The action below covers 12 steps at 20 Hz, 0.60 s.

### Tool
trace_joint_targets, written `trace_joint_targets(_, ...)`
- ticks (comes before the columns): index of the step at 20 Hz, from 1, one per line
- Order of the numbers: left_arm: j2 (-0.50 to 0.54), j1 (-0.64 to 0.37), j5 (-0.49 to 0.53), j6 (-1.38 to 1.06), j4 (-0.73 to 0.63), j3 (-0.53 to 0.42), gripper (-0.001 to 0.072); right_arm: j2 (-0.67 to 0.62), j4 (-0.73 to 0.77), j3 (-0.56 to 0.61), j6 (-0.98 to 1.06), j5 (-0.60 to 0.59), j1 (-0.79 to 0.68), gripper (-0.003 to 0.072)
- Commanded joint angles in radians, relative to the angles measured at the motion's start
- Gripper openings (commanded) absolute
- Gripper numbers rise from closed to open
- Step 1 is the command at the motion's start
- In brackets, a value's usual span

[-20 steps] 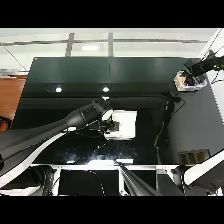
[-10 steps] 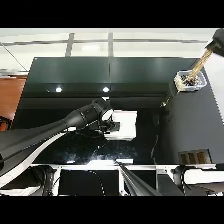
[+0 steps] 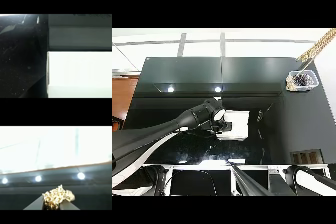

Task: Fold the box and place the chain.

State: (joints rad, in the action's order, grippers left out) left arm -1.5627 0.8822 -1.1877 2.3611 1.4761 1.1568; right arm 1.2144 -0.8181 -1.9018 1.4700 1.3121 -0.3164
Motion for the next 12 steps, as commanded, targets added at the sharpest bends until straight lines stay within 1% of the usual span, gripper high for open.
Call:
trace_joint_targets(1,0.0,-0.001,0.0,0.0,0.0,0.001,0.003,-0.092,0.051,0.013,-0.018,0.025,0.064,0.0014)
trace_joint_targets(3,0.0,-0.001,-0.002,0.0,0.0,0.001,0.003,-0.137,0.049,0.073,-0.04,0.049,0.146,0.0014)
trace_joint_targets(6,0.0,-0.001,0.001,0.0,0.0,0.001,0.003,-0.227,0.011,0.216,-0.054,0.065,0.275,0.0014)
trace_joint_targets(9,0.0,-0.001,0.0,0.0,0.0,0.001,0.003,-0.308,-0.003,0.336,-0.058,0.077,0.346,0.0014)
trace_joint_targets(12,0.0,-0.001,0.0,0.0,0.0,0.001,0.003,-0.341,0.022,0.378,-0.063,0.136,0.381,0.0014)
